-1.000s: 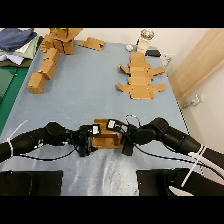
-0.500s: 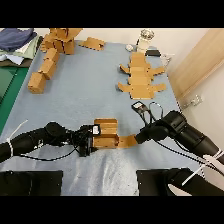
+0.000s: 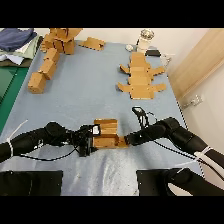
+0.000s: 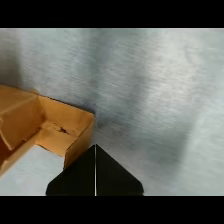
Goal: Fold the box.
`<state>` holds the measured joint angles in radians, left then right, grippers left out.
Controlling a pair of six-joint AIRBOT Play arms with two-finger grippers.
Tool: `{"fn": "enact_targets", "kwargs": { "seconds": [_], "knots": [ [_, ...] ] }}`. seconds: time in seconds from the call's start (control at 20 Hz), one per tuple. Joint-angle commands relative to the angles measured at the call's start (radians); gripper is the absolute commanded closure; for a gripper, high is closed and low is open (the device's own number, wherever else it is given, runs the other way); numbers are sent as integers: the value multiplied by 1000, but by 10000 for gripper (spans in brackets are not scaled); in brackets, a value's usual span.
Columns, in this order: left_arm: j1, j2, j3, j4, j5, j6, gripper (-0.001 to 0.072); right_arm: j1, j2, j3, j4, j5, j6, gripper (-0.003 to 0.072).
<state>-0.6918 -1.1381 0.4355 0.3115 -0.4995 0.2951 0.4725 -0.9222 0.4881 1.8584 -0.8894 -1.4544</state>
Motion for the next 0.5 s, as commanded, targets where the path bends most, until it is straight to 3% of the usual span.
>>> {"fn": "enact_targets", "kwargs": {
  "seconds": [0.0,0.45],
  "knots": [
    [0,-1,0,0,1,0,114,-3,-6,-10,106,43,-33,686],
    [0,-1,0,0,0,0,114,-3,119,-9,108,-5,-19,686]
  ]
}}
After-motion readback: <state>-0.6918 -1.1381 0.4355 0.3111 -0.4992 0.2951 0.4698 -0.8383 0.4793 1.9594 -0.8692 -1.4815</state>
